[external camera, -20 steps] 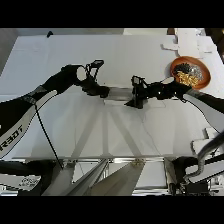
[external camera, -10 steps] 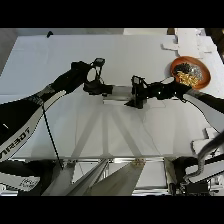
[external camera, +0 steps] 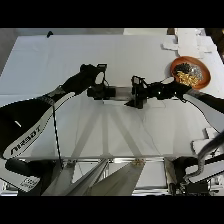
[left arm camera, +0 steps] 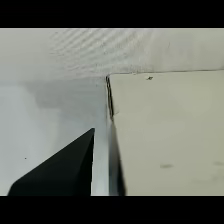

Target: Fold the box and place the chain.

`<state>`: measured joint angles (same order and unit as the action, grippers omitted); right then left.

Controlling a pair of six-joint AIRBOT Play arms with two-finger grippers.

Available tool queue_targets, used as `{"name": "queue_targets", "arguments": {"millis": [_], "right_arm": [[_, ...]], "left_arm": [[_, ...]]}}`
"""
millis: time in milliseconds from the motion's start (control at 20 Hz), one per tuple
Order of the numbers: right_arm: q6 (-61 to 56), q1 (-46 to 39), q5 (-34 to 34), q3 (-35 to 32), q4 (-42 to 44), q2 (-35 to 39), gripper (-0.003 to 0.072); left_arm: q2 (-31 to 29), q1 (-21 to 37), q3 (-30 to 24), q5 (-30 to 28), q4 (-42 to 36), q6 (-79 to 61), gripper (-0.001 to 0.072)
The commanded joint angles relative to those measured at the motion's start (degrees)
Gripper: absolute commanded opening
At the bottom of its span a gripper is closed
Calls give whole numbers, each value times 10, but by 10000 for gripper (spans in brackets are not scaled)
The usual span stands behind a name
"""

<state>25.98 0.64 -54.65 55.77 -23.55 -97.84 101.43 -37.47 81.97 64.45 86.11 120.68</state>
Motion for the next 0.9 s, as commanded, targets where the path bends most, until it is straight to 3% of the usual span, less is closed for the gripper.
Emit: {"name": "queue_targets", "arguments": {"millis": [0, 100, 200, 250, 500, 550, 600, 650, 850], "right_arm": [[0, 0, 0, 1, 0, 0, 566], [0, 0, 0, 1, 0, 0, 566], [0, 0, 0, 1, 0, 0, 566], [0, 0, 0, 1, 0, 0, 566], [0, 0, 0, 1, 0, 0, 566], [0, 0, 0, 1, 0, 0, 566], [0, 0, 0, 1, 0, 0, 566], [0, 0, 0, 1, 0, 0, 566], [0, 0, 0, 1, 0, 0, 566]], "left_arm": [[8, -7, 1, 7, 3, 6, 222], [10, -9, 1, 9, 3, 6, 202], [9, -8, 1, 9, 7, -3, 45], [9, -8, 1, 9, 6, -18, 5], [8, -8, 1, 6, 7, -22, 20], [5, -7, 1, 5, 0, -22, 164], [1, -3, 1, 4, -4, -21, 427], [-4, 0, 1, 3, -11, -19, 550], [-25, 28, 1, 15, -102, -23, 557]]}}
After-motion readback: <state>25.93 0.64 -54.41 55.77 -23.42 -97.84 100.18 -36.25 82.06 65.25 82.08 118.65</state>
